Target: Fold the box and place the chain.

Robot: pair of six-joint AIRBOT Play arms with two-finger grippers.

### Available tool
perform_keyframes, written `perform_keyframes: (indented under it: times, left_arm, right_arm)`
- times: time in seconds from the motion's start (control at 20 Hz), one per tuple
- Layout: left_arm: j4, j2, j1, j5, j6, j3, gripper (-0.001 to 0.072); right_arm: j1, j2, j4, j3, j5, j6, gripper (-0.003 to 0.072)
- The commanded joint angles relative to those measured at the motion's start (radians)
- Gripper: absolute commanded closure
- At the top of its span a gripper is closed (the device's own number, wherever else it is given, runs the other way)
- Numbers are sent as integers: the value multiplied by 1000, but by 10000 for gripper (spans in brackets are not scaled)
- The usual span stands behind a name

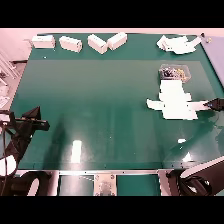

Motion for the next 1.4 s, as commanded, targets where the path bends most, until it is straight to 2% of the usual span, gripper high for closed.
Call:
perform_keyframes:
  times: [0.0, 0.1, 0.2, 0.25, 0.3, 0.35, 0.4, 0.5, 0.7, 0.9, 1.05, 1.35]
  left_arm:
    - [0, 1, 1, 0, 0, 0, 691]
    - [0, 1, 1, 0, 0, 0, 692]
    - [0, 1, 1, 0, 0, 0, 691]
    - [0, 0, 1, 0, 0, 0, 691]
    - [0, 1, 1, 0, 0, 0, 691]
    - [0, 1, 1, 0, 0, 0, 691]
    - [0, 0, 1, 0, 0, 0, 691]
    - [0, 1, 1, 0, 0, 0, 691]
    - [0, 1, 1, 0, 0, 0, 691]
    - [0, 1, 1, 0, 0, 0, 691]
    - [0, 1, 1, 0, 0, 0, 691]
    - [0, 0, 1, 0, 0, 0, 691]
  right_arm:
    - [17, -35, 38, 0, 37, -2, 257]
    - [34, -63, 40, 0, 56, -2, 257]
    - [58, -82, 59, 0, 66, -2, 319]
    - [69, -84, 58, 0, 66, -1, 364]
    - [77, -83, 53, 0, 67, -2, 533]
    - [80, -82, 53, 1, 66, -3, 573]
    - [79, -79, 54, 1, 74, -1, 577]
    - [79, -71, 68, 1, 80, 8, 677]
    - [85, -30, 166, 0, 81, 122, 678]
    - [140, 69, 233, -15, 82, 162, 679]
    - [221, 145, 283, -22, 82, 174, 679]
    - [435, 254, 555, -22, 80, 182, 680]
